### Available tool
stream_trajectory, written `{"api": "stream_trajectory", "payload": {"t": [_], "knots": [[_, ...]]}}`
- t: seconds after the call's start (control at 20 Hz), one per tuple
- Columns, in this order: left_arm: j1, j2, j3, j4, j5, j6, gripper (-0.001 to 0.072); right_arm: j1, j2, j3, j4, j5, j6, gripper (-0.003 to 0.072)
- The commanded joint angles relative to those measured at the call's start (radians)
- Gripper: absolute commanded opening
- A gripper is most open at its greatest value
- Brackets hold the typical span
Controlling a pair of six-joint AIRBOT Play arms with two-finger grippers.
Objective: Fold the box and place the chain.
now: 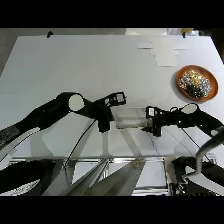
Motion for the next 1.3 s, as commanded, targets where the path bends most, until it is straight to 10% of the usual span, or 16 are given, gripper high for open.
{"api": "stream_trajectory", "payload": {"t": [0.0, 0.3, 0.55, 1.0, 1.25], "knots": [[0.009, -0.023, -0.053, 0.010, -0.036, 0.040, 0.0006, 0.000, 0.001, 0.001, 0.000, 0.000, 0.000, 0.0416], [0.038, -0.025, -0.103, 0.017, -0.031, 0.215, 0.0013, 0.000, 0.000, 0.001, 0.000, 0.000, 0.000, 0.0416], [0.045, -0.025, -0.104, 0.012, 0.058, 0.347, 0.0425, 0.000, 0.000, 0.001, 0.000, 0.000, 0.000, 0.0416], [0.002, -0.042, -0.104, -0.034, 0.154, 0.475, 0.0433, 0.000, 0.001, 0.001, 0.000, 0.000, 0.000, 0.0416], [-0.013, -0.078, -0.104, -0.065, 0.148, 0.486, 0.0313, 0.000, 0.001, 0.000, 0.000, 0.000, 0.000, 0.0416]]}}
